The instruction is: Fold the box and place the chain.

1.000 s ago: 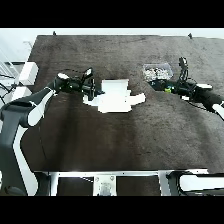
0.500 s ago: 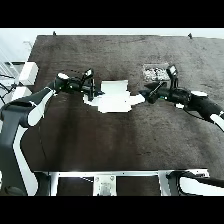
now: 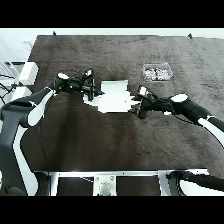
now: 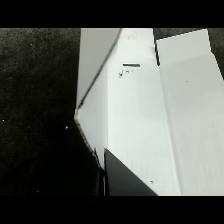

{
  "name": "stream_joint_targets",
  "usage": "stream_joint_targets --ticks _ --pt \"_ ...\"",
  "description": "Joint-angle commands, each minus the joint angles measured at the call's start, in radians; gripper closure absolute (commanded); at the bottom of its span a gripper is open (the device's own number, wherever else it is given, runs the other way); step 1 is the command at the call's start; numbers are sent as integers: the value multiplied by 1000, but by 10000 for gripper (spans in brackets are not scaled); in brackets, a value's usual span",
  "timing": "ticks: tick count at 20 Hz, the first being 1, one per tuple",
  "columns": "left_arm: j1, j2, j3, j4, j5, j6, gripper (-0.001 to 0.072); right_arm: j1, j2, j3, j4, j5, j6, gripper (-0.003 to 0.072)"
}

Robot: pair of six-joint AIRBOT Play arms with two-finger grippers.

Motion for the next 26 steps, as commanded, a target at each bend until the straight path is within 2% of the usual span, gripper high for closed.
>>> stream_joint_targets --ticks 1,3,10,13,24,26 --pt "1 0 0 0 0 0 691 61 -19 -1 -142 -84 -5 72" --pt "1 0 0 0 0 0 691 95 -48 -1 -180 -125 -5 72" --pt "1 0 0 0 0 0 690 141 -88 -1 -175 -261 -5 72" --pt "1 0 0 0 0 0 691 139 -91 8 -82 -334 -5 73" --pt "1 -1 0 0 0 0 690 138 -98 130 -64 -332 -1 72" --pt "0 -1 0 0 0 0 690 115 -132 176 -68 -229 -9 72"
